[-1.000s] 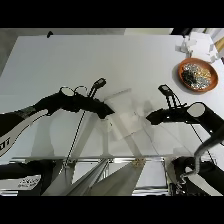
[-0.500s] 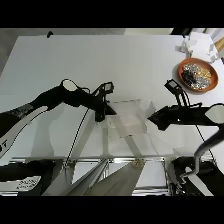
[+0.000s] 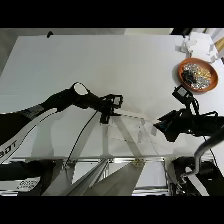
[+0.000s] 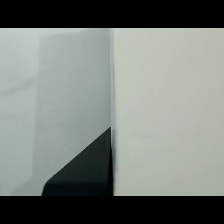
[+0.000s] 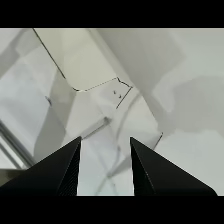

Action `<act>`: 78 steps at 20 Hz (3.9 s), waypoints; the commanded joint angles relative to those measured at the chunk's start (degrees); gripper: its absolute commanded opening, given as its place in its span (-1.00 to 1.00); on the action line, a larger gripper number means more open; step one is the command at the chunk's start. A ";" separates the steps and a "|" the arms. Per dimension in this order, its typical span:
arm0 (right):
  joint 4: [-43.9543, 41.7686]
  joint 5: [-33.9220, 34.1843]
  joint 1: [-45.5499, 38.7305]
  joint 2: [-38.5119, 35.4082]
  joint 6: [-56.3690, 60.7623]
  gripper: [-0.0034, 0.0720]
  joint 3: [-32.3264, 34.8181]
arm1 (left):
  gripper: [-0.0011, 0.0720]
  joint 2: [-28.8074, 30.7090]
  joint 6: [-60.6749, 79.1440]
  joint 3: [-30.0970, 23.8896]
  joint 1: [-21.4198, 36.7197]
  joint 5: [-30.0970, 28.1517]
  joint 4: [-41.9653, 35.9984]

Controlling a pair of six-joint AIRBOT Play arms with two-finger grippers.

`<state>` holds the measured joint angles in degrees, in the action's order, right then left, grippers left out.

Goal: Fold the box and place the chain.

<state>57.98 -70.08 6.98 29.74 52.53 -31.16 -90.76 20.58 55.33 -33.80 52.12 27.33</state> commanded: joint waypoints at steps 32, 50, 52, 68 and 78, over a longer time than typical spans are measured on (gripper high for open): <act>5.22 3.69 -0.02 -0.55 -1.99 -0.02 -0.02 | -0.96 -3.80 -1.60 0.09 -0.50 -6.93 -6.14; 5.25 3.72 -0.02 -0.55 -1.99 -0.02 -0.02 | -0.96 -2.27 -15.65 0.09 -0.42 -6.45 8.28; 5.25 3.72 -0.02 -0.55 -1.99 -0.02 -0.02 | -0.96 -2.27 -15.67 0.09 -0.42 -6.43 8.28; -0.13 7.91 2.38 8.41 -23.37 -0.87 2.43 | -0.94 -2.27 -15.69 0.09 -0.44 -6.43 8.28; 12.39 19.78 18.34 17.31 -25.62 0.35 4.59 | -0.94 -2.27 -15.69 0.09 -0.46 -6.34 8.31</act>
<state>65.73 -54.83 22.63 46.28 26.76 -27.77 -92.99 4.89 55.44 -34.24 45.71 35.62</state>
